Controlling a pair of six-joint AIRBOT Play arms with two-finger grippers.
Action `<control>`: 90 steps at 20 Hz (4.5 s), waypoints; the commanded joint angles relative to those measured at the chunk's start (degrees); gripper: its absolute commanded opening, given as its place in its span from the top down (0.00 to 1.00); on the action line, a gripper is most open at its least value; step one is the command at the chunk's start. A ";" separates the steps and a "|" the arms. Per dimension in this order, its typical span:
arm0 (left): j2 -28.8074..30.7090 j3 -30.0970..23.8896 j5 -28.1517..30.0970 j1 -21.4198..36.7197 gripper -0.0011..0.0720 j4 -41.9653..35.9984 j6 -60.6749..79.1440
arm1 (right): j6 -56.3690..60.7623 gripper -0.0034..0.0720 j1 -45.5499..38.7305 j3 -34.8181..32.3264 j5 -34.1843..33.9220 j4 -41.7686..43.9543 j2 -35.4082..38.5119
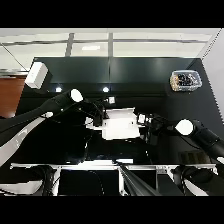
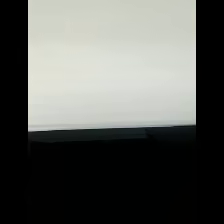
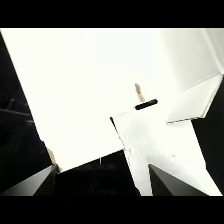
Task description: Fold the box and place the chain.
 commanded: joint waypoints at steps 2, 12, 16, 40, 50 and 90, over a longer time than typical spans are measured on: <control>-0.02 -0.04 -1.62 -0.02 0.95 0.22 2.12 | -2.60 0.10 0.31 -0.02 1.40 -1.33 -1.03; -0.02 -0.04 -1.64 -0.02 0.95 0.15 2.03 | -4.50 0.10 5.01 -1.42 -3.93 9.53 -3.17; -0.02 -0.04 -1.64 -0.02 0.95 0.15 2.03 | -4.50 0.10 7.69 -1.53 -11.23 10.60 -3.39; -0.02 -0.04 -2.62 -0.02 0.95 0.13 2.01 | -18.23 0.10 0.15 6.80 -2.89 17.77 -8.61; -0.02 -0.04 -2.67 -0.04 0.95 0.13 2.01 | -30.05 0.14 -2.25 6.80 -0.11 23.19 -16.65; -0.02 -0.04 -2.47 -0.02 0.95 -0.48 1.99 | -29.75 0.14 -0.66 6.93 -2.60 21.09 -19.52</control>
